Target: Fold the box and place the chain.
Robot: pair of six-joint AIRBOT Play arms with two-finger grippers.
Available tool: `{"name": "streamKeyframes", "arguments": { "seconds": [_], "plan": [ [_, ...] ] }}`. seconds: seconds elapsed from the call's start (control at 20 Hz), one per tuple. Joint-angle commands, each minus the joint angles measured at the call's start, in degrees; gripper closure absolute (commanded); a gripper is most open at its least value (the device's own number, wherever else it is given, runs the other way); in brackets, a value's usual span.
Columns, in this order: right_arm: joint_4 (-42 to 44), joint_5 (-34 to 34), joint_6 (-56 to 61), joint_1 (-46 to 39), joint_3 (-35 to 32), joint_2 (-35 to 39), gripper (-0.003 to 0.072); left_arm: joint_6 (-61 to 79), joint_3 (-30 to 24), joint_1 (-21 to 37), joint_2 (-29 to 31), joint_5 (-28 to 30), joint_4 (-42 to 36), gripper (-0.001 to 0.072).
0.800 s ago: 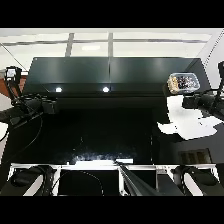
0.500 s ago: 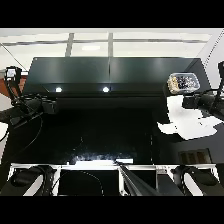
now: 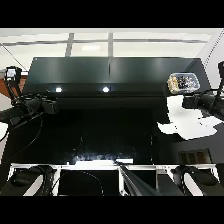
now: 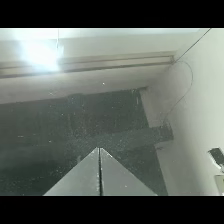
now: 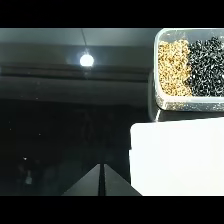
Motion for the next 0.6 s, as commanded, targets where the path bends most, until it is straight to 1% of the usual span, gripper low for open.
{"name": "streamKeyframes", "arguments": {
  "seconds": [0.0,0.05,0.1,0.15,0.2,0.25,0.3,0.35,0.4,0.45,0.5,0.55],
  "plan": [
    [0.07,-3.65,-0.11,0.00,0.02,-0.02,0.0649,0.00,-0.02,0.04,0.04,1.53,-0.15,0.0678],
    [0.46,-3.61,-0.13,0.00,0.02,-0.02,0.0648,0.00,-0.02,0.04,0.04,2.60,-1.07,0.0678],
    [0.20,-4.13,-0.13,0.00,0.02,-0.04,0.0611,0.00,-0.04,0.04,-0.26,4.55,-1.46,0.0676],
    [-0.57,-4.70,-0.09,-0.02,0.02,-0.20,0.0208,-0.02,-0.04,0.07,-0.76,5.68,-1.51,0.0675],
    [-2.69,-4.92,0.55,-0.02,0.02,-0.66,-0.0029,-0.83,-0.04,0.02,-1.25,6.47,-2.71,0.0635],
    [-6.95,-4.63,4.26,-0.63,0.02,-1.51,-0.0029,-0.83,-0.04,0.00,-1.73,6.38,-4.20,0.0457],
    [-14.51,-4.02,11.13,-2.36,0.02,-3.17,-0.0028,-0.83,-0.04,0.00,-2.27,5.79,-5.55,0.0114],
    [-23.41,-3.91,20.04,-5.84,0.04,-5.29,-0.0028,-1.01,-0.02,0.04,-2.71,5.38,-6.86,0.0005],
    [-29.14,-4.70,24.87,-10.62,0.31,-7.63,-0.0027,-0.98,-0.02,0.04,-3.08,4.79,-7.85,0.0005],
    [-30.21,-5.86,25.42,-17.25,1.33,-10.75,-0.0027,-0.98,-0.02,0.02,-3.39,4.15,-8.22,0.0005],
    [-29.00,-6.71,25.46,-24.06,2.91,-13.97,-0.0027,-0.96,-0.02,0.04,-3.52,3.43,-9.01,0.0005],
    [-25.05,-8.00,25.38,-31.80,4.87,-17.62,-0.0027,-0.87,-0.02,0.02,-3.52,3.04,-9.16,0.0005]
  ]
}}
